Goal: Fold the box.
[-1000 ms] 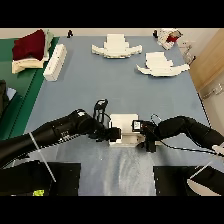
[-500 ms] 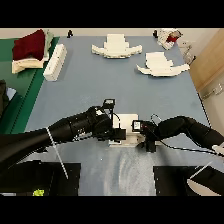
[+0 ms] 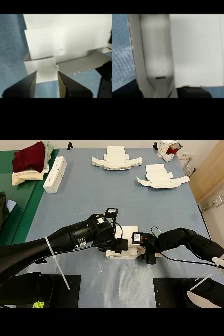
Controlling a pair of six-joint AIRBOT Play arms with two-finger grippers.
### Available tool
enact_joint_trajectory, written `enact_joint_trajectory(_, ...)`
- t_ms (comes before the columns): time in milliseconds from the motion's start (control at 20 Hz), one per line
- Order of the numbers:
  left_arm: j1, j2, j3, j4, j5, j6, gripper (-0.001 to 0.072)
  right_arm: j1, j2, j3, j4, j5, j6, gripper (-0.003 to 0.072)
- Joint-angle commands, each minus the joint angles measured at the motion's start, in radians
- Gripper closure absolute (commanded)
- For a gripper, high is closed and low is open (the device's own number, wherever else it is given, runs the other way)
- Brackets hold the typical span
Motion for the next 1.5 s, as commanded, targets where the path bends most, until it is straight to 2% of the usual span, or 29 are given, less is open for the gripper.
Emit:
enact_joint_trajectory(0,0.001,-0.002,0.004,-0.013,-0.026,0.045,0.0271,0.001,0.0,0.0,0.0,0.0,0.0,0.0193)
enact_joint_trajectory(300,0.001,-0.038,0.002,-0.036,0.005,0.062,0.0273,0.001,0.0,0.0,0.0,0.0,0.0,0.0193)
enact_joint_trajectory(450,0.0,-0.026,0.045,-0.046,-0.001,0.063,0.0274,0.001,0.0,0.0,0.0,0.0,0.0,0.0193)
enact_joint_trajectory(550,0.001,0.009,0.089,-0.026,-0.037,0.062,0.0274,0.001,0.0,0.0,0.0,0.0,0.0,0.0193)
enact_joint_trajectory(650,0.014,0.06,0.121,0.023,-0.132,0.062,0.0296,0.001,0.0,0.0,0.0,0.0,0.0,0.0193)
enact_joint_trajectory(700,0.027,0.091,0.124,0.051,-0.19,0.053,0.0373,0.001,0.0,0.0,0.0,0.0,0.0,0.0193)
enact_joint_trajectory(750,0.042,0.121,0.124,0.08,-0.254,0.046,0.0378,0.001,0.0,0.0,0.0,0.0,0.0,0.0193)
enact_joint_trajectory(850,0.079,0.174,0.122,0.161,-0.409,0.043,0.065,0.001,0.0,0.0,0.0,0.0,0.0,0.0193)
enact_joint_trajectory(900,0.1,0.196,0.121,0.21,-0.484,0.043,0.0697,0.001,0.0,0.0,0.0,0.0,0.0,0.0193)
enact_joint_trajectory(1000,0.161,0.241,0.1,0.239,-0.556,0.061,0.0697,0.001,0.0,0.0,0.0,0.0,0.0,0.0193)
enact_joint_trajectory(1100,0.256,0.293,0.031,0.207,-0.535,0.106,0.0697,0.001,0.0,0.0,0.0,0.0,0.0,0.0193)
enact_joint_trajectory(1200,0.372,0.342,-0.079,0.105,-0.446,0.179,0.0697,0.001,0.0,0.0,0.0,0.0,0.0,0.0193)
enact_joint_trajectory(1350,0.517,0.372,-0.27,-0.139,-0.226,0.356,0.0697,0.001,0.0,0.0,0.0,0.0,0.0,0.0193)
enact_joint_trajectory(1450,0.533,0.371,-0.385,-0.232,-0.061,0.425,0.0697,0.001,0.0,0.0,0.0,0.0,0.0,0.0193)
